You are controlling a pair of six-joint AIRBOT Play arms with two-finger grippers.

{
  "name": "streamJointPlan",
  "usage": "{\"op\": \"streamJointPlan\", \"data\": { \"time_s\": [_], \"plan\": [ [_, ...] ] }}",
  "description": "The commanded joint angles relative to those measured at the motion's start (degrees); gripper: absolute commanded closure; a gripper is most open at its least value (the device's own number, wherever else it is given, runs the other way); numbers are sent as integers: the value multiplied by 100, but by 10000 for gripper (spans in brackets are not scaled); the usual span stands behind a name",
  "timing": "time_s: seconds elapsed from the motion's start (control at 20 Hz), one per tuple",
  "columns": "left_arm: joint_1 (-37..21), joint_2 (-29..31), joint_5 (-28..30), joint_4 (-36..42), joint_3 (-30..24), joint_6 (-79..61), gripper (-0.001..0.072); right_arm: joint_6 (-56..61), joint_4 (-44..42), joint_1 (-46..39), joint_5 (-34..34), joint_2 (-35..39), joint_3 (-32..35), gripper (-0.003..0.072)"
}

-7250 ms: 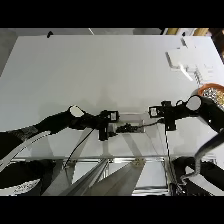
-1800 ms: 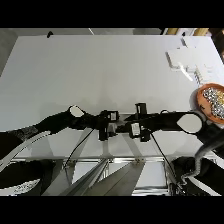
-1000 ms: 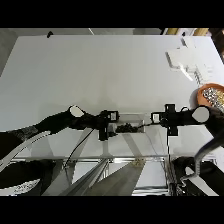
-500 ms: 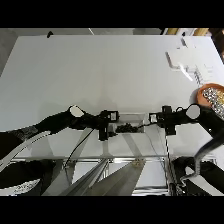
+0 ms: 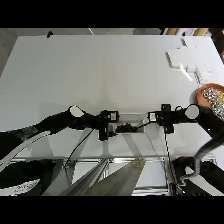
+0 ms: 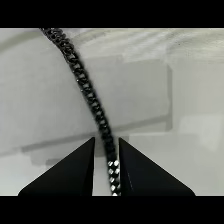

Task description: Fold the box and place the chain.

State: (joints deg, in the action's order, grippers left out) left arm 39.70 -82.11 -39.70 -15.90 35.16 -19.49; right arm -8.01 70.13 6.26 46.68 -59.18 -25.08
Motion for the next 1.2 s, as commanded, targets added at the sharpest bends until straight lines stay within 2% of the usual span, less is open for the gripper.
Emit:
{"op": "streamJointPlan", "data": {
  "time_s": [0.0, 0.3, 0.35, 0.45, 0.6, 0.8, 1.0, 1.15],
  "plan": [
    [2, 4, -20, 0, -4, 0, 365, 0, -33, -2, 50, 129, -9, 512],
    [2, 4, -17, 0, -2, 0, 365, -2, -31, -2, -79, 9, -9, 523],
    [2, 4, -17, 0, -2, 0, 365, -2, -31, -2, -68, -61, -9, 542],
    [2, 4, -17, 0, -2, 0, 365, -2, -31, -2, 7, -144, -9, 673],
    [2, 4, -17, 0, -2, 0, 365, 0, -33, -2, 225, -94, -9, 674],
    [2, 4, -17, 0, -2, 0, 365, 70, -186, -2, 507, 772, -9, 674],
    [2, 4, -15, 0, -2, 0, 365, 66, -1436, -2, 844, 2002, -9, 675],
    [2, 4, -17, 0, -2, 0, 365, 44, -2494, 0, 1320, 2573, -9, 675]
  ]
}}
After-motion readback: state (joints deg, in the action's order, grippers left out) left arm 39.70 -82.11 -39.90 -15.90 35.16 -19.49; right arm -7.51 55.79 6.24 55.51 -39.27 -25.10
